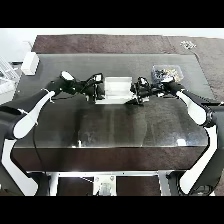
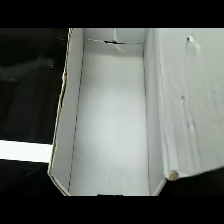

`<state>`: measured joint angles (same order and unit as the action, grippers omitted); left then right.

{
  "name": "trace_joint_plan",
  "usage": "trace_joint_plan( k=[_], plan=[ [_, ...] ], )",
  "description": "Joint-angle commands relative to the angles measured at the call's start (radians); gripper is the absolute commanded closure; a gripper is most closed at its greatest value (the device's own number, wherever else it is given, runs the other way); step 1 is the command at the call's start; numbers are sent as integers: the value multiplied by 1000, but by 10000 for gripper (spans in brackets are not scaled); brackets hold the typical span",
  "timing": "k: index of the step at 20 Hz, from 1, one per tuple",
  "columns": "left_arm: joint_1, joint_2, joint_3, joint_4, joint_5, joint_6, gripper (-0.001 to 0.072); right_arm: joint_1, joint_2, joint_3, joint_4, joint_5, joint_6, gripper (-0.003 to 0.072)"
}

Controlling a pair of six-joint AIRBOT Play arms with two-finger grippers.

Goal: Fold the box and place the chain.

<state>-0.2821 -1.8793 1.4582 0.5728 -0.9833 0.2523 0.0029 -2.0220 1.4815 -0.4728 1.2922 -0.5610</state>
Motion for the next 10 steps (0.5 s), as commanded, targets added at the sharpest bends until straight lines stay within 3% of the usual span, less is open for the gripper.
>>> trace_joint_plan(
  k=[1,10],
  plan=[
    [-10,-15,0,-14,5,11,472,0,0,0,1,0,0,104],
    [-10,-26,1,-143,78,114,472,0,0,0,1,0,0,104]
  ],
)
